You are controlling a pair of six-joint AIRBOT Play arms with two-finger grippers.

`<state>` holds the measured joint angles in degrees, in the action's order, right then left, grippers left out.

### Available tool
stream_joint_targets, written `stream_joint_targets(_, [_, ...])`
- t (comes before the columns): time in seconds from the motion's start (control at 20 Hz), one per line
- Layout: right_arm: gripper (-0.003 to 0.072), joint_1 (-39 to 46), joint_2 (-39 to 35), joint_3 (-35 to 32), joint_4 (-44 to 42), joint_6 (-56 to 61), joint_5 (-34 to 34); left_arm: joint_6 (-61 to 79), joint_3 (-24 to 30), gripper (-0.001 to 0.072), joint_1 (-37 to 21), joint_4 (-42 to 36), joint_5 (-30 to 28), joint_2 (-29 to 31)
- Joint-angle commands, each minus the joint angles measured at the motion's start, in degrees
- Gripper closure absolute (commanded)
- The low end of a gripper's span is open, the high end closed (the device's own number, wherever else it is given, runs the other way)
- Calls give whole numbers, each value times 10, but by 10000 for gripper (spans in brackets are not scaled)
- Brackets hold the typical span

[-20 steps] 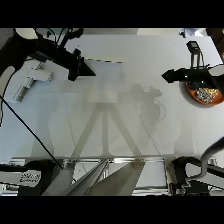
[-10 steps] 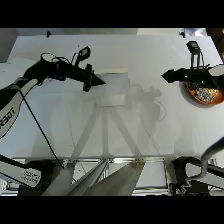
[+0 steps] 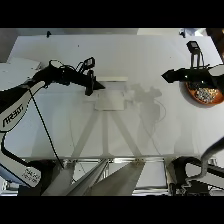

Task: Fold the box and place the chain.

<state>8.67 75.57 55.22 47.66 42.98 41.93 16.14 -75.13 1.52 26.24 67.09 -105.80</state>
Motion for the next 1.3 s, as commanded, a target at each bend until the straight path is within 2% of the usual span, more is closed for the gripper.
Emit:
stream_joint_targets(0.0, [207,0,0,0,0,0,0,31,0,704,0,-2,-5,-13])
stream_joint_targets(0.3, [207,0,0,0,0,0,0,67,0,702,1,-26,-5,-35])
stream_joint_targets(0.9, [207,0,0,0,0,0,0,70,0,703,0,-17,-12,-36])
stream_joint_targets(1.25, [207,0,0,0,0,0,0,80,0,703,12,-3,-73,-34])
